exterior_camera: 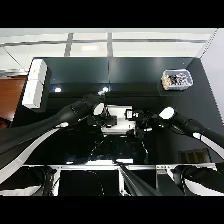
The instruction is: Fold the box and place the chain.
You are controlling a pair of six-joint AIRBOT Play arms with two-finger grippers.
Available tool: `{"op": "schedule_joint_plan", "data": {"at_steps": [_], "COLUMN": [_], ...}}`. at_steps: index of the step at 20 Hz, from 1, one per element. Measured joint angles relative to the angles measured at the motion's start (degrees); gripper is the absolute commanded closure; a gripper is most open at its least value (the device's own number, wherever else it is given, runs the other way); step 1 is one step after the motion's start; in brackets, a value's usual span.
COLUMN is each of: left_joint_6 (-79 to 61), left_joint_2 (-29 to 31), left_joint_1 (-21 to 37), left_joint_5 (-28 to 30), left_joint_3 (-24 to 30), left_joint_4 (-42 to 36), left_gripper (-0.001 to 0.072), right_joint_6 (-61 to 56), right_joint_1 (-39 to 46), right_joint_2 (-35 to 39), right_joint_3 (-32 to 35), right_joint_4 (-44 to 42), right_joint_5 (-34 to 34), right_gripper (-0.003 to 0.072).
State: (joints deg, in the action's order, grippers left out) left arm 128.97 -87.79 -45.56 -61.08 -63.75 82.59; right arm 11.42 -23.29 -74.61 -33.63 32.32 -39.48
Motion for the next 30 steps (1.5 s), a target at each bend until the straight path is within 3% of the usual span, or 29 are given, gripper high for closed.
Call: {"op": "schedule_joint_plan", "data": {"at_steps": [5, 6, 7, 9, 27, 28, 29, 30], "left_joint_6": [0.00, 0.04, 0.02, 0.15, 0.04, 0.07, 0.11, 0.11], "left_joint_2": [0.00, 0.00, 0.00, 0.00, -1.05, -1.07, -1.07, -1.07], "left_joint_1": [-0.07, -0.07, -0.07, -0.07, -0.15, -0.15, -0.15, -0.15], "left_joint_5": [-1.07, -1.18, -1.31, -2.14, -2.45, -2.51, -2.56, -2.62], "left_joint_3": [0.00, 0.00, -0.07, -0.50, -1.79, -1.79, -1.79, -1.79], "left_joint_4": [0.00, -0.07, -0.09, 0.52, -0.63, -0.76, -0.79, -0.92], "left_gripper": [0.0324, 0.0442, 0.0492, 0.0690, 0.0688, 0.0688, 0.0688, 0.0688], "right_joint_6": [-0.13, -0.13, -0.15, -0.17, -0.17, -0.17, -0.17, -0.24], "right_joint_1": [0.00, 0.00, 0.00, 0.00, 0.04, 0.04, 0.04, 0.04], "right_joint_2": [0.00, 0.00, 0.00, 0.00, 0.02, 0.04, 0.04, 0.09], "right_joint_3": [0.00, 0.00, 0.00, 0.00, -0.07, -0.07, -0.07, -0.07], "right_joint_4": [-0.07, -0.09, -0.11, -0.13, -0.02, -0.02, -0.02, -0.04], "right_joint_5": [-0.04, -0.04, -0.07, -0.07, -0.24, -0.24, -0.24, -0.22], "right_gripper": [0.0591, 0.0591, 0.0591, 0.0591, 0.0591, 0.0565, 0.0186, -0.0034]}}
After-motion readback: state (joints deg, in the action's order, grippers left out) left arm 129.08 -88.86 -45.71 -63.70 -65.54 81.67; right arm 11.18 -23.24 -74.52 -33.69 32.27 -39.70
